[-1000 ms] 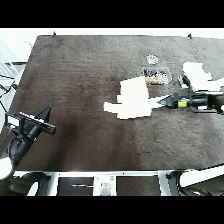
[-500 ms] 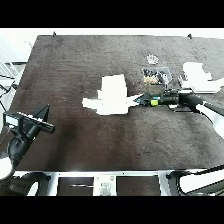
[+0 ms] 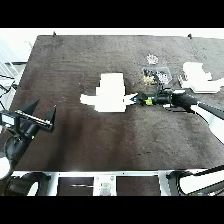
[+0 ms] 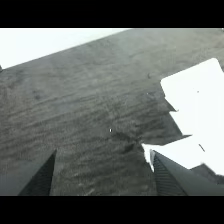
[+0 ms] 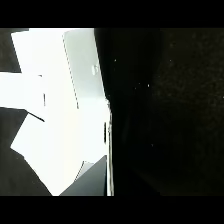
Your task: Fold the box and place the chain.
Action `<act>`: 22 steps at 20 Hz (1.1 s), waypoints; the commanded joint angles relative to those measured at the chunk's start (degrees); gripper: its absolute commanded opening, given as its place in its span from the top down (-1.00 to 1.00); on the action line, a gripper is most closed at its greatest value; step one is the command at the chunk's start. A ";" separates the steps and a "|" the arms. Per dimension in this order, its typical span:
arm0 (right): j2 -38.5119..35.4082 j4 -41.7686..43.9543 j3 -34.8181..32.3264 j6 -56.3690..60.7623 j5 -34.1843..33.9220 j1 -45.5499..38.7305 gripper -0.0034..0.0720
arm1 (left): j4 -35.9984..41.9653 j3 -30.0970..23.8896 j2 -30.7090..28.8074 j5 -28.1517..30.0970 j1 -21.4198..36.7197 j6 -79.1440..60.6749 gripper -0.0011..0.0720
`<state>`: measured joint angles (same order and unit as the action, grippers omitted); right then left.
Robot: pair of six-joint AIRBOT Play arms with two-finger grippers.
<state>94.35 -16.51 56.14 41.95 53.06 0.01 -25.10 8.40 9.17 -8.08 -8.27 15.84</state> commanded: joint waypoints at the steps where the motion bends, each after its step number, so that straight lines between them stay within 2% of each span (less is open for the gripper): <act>1: -0.02 1.49 -0.07 -1.09 -0.98 0.42 0.89 | 0.35 3.13 0.70 -0.52 -0.02 2.54 -0.84; 3: -0.02 1.53 -0.50 -1.07 -1.49 0.63 0.89 | 0.33 6.36 6.54 -0.98 0.00 3.78 -0.84; 4: -0.02 1.51 -0.74 -1.11 -1.66 0.63 0.89 | 0.33 8.72 11.43 -2.45 -0.02 3.78 -0.84; 9: -0.02 1.53 -0.92 -5.84 -1.64 0.68 0.89 | 0.48 25.22 39.89 -7.87 0.04 5.16 -0.84; 10: -0.02 1.55 -0.92 -7.67 -1.60 0.70 0.89 | 0.46 29.24 45.03 -12.17 0.74 5.14 -0.84; 15: -0.02 3.48 -1.01 -12.74 -1.99 0.68 0.89 | 1.33 52.57 69.22 -42.64 7.04 7.43 -0.84; 17: -0.02 5.51 -1.38 -14.19 -2.08 0.70 0.89 | 1.29 60.74 76.39 -51.36 7.50 8.39 -0.84; 18: 0.00 6.21 -1.75 -14.16 -2.14 0.94 0.89 | 1.27 64.89 80.02 -54.73 7.48 9.86 -0.84; 22: 0.04 8.22 -3.17 -15.47 -3.37 2.27 0.89 | -2.56 78.09 91.25 -58.47 7.39 18.21 -0.84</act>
<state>94.35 -10.22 53.74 28.18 50.57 1.52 -25.65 76.93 92.03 -59.11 -1.21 28.53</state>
